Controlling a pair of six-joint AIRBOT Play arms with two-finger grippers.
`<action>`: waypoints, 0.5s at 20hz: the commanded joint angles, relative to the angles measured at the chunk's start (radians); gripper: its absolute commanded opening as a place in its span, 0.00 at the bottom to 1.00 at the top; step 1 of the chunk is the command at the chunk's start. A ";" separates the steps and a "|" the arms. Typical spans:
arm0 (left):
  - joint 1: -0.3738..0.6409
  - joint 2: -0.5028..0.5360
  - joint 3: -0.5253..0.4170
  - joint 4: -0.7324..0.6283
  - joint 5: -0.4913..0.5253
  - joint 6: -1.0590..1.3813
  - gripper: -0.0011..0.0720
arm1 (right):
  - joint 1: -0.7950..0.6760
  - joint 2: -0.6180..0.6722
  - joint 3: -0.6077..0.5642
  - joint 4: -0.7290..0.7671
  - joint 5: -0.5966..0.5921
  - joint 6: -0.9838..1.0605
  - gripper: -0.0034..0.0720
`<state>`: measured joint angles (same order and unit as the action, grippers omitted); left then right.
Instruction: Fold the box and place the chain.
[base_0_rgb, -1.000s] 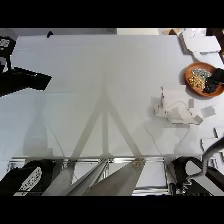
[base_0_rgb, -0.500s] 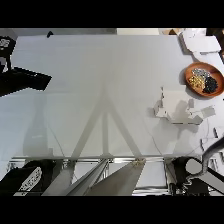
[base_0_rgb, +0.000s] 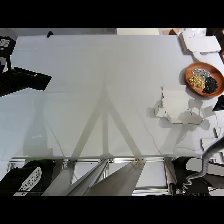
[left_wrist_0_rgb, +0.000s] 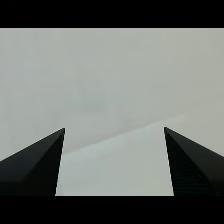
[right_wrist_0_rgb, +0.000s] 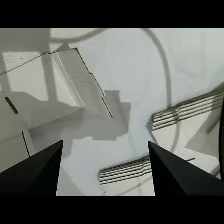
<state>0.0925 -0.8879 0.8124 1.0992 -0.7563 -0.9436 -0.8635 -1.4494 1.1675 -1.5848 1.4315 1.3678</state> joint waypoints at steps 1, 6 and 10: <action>0.000 0.000 0.000 0.000 0.000 0.000 0.96 | -0.005 -0.081 0.007 0.011 -0.002 -0.051 0.84; 0.000 0.000 0.000 0.000 0.000 0.000 0.96 | -0.005 -0.134 0.008 0.046 -0.055 -0.107 0.84; 0.000 0.000 0.000 0.000 0.000 0.000 0.96 | -0.005 -0.135 0.009 0.126 -0.135 -0.117 0.81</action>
<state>0.0925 -0.8879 0.8124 1.0992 -0.7567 -0.9432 -0.8680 -1.5753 1.1751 -1.5124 1.3521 1.2659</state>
